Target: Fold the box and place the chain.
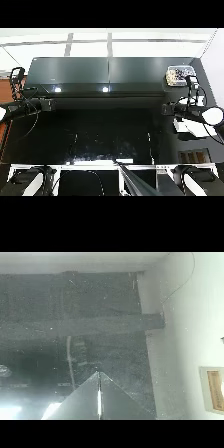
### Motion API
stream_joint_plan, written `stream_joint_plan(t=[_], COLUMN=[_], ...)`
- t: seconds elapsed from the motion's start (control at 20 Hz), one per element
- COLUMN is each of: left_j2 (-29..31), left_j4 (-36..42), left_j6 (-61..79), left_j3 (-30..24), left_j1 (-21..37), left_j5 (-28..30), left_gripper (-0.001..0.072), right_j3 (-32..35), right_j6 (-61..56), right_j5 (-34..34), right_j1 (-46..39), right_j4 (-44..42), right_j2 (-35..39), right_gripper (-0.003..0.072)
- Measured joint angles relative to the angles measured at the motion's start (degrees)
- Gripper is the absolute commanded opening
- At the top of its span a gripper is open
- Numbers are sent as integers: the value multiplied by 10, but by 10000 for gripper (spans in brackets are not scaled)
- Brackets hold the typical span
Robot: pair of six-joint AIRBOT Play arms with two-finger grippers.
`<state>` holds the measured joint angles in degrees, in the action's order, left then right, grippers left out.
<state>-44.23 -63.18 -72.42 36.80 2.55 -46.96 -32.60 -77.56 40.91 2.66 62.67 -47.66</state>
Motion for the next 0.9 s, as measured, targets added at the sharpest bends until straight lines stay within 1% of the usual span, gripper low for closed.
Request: stream_joint_plan(t=[0.75,0.9], left_j2=[0,0], left_j4=[0,3], left_j6=[0,0], left_j3=[0,0], left_j1=[0,0], left_j5=[0,5], left_gripper=[27,27], right_j3=[0,0], right_j6=[0,0], right_j5=[-1,-31], right_j1=[0,0], right_j4=[0,-8], right_j2=[0,0], right_gripper=[15,15])
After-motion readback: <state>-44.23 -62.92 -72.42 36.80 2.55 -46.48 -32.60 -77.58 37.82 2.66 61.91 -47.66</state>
